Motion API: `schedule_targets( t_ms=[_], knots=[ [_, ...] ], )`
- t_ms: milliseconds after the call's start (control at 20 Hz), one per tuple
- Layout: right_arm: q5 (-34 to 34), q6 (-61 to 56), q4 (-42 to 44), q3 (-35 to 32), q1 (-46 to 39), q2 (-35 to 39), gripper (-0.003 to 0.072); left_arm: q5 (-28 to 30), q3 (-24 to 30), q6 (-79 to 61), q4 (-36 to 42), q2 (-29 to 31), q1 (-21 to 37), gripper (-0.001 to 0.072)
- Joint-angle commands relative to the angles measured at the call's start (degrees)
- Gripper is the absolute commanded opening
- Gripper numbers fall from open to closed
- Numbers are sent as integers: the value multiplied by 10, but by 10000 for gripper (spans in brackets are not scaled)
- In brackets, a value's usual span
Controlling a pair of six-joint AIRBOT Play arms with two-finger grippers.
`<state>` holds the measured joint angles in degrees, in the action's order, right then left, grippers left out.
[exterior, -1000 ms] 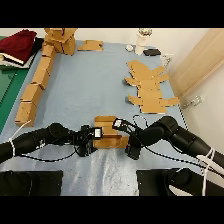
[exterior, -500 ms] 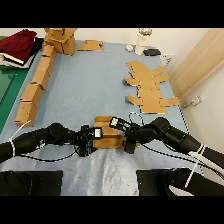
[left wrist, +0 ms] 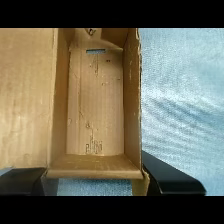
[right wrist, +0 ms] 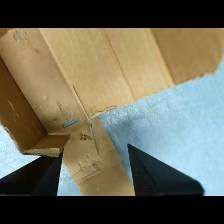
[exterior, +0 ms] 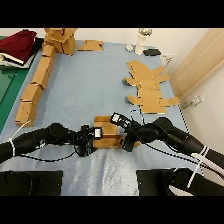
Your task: Fold the box.
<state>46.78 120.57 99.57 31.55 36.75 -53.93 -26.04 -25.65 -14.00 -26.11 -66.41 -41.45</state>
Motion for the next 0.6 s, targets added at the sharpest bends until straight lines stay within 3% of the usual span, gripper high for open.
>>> schedule_targets(
  t_ms=[0, 550],
  knots=[
    [17, -20, -13, 0, 0, 5, 621, 1, 0, 0, 0, 0, 1, 488],
    [41, -20, -33, 0, 0, 5, 621, -5, 0, 0, 0, 0, -3, 488]
  ],
)
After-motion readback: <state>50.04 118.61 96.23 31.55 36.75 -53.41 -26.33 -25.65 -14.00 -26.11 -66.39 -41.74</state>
